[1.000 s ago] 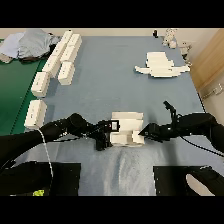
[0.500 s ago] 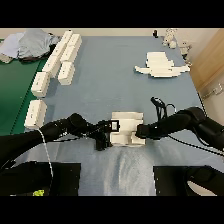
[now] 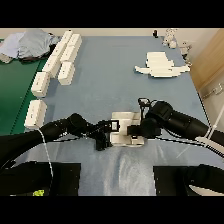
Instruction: Fold the box.
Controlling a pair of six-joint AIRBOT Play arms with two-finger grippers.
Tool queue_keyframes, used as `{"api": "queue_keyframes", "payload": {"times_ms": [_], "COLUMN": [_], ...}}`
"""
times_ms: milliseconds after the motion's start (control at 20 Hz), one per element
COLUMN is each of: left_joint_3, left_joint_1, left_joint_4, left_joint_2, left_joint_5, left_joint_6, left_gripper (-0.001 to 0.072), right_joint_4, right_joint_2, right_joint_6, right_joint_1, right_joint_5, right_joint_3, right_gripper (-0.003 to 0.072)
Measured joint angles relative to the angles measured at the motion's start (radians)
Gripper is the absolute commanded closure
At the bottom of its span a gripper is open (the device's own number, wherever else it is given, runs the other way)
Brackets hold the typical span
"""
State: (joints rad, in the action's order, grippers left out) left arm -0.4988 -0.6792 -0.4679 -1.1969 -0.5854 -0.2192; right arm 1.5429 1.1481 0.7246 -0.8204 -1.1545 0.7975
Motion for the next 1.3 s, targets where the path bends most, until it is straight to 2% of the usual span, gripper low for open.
{"api": "queue_keyframes", "payload": {"times_ms": [200, 300, 450, 500, 550, 600, 650, 700, 750, 1000, 1050, 1100, 1150, 1300], "left_joint_3": [0.000, 0.000, 0.000, 0.000, 0.000, 0.000, 0.000, 0.000, 0.000, 0.000, 0.000, 0.000, 0.000, 0.000], "left_joint_1": [0.000, 0.000, 0.000, 0.000, 0.000, 0.000, 0.000, 0.000, 0.000, 0.000, 0.000, 0.000, 0.000, 0.000], "left_joint_4": [0.000, 0.000, 0.000, 0.000, 0.000, 0.000, 0.000, 0.000, -0.002, -0.001, -0.001, 0.001, 0.002, 0.002], "left_joint_2": [0.000, 0.000, 0.000, 0.000, 0.000, 0.000, 0.000, 0.000, 0.000, 0.000, 0.000, 0.000, 0.000, 0.000], "left_joint_5": [0.000, 0.000, 0.000, 0.000, 0.000, 0.000, 0.000, 0.000, 0.000, 0.000, 0.000, 0.000, 0.000, 0.000], "left_joint_6": [0.000, 0.000, 0.000, 0.000, 0.000, 0.000, 0.000, 0.000, -0.003, -0.002, -0.001, 0.001, 0.004, 0.003], "left_gripper": [0.0198, 0.0198, 0.0198, 0.0198, 0.0198, 0.0198, 0.0198, 0.0198, 0.0198, 0.0198, 0.0198, 0.0198, 0.0198, 0.0198], "right_joint_4": [-0.030, -0.039, -0.044, -0.044, -0.045, -0.045, -0.047, -0.050, -0.049, -0.054, -0.055, -0.058, -0.064, -0.059], "right_joint_2": [0.053, 0.073, 0.093, 0.097, 0.101, 0.104, 0.106, 0.107, 0.108, 0.110, 0.110, 0.111, 0.111, 0.106], "right_joint_6": [-0.071, -0.097, -0.129, -0.135, -0.142, -0.145, -0.149, -0.150, -0.151, -0.155, -0.155, -0.157, -0.158, -0.147], "right_joint_1": [-0.030, -0.039, -0.045, -0.045, -0.047, -0.047, -0.047, -0.047, -0.047, -0.047, -0.047, -0.047, -0.047, -0.048], "right_joint_5": [-0.027, -0.033, -0.036, -0.035, -0.035, -0.035, -0.034, -0.036, -0.037, -0.035, -0.035, -0.035, -0.033, -0.034], "right_joint_3": [0.014, 0.017, 0.019, 0.019, 0.019, 0.019, 0.019, 0.019, 0.019, 0.019, 0.019, 0.019, 0.020, 0.031], "right_gripper": [0.0202, 0.0257, 0.0258, 0.0313, 0.0320, 0.0411, 0.0594, 0.0666, 0.0685, 0.0685, 0.0635, 0.0399, 0.0318, 0.0317]}}
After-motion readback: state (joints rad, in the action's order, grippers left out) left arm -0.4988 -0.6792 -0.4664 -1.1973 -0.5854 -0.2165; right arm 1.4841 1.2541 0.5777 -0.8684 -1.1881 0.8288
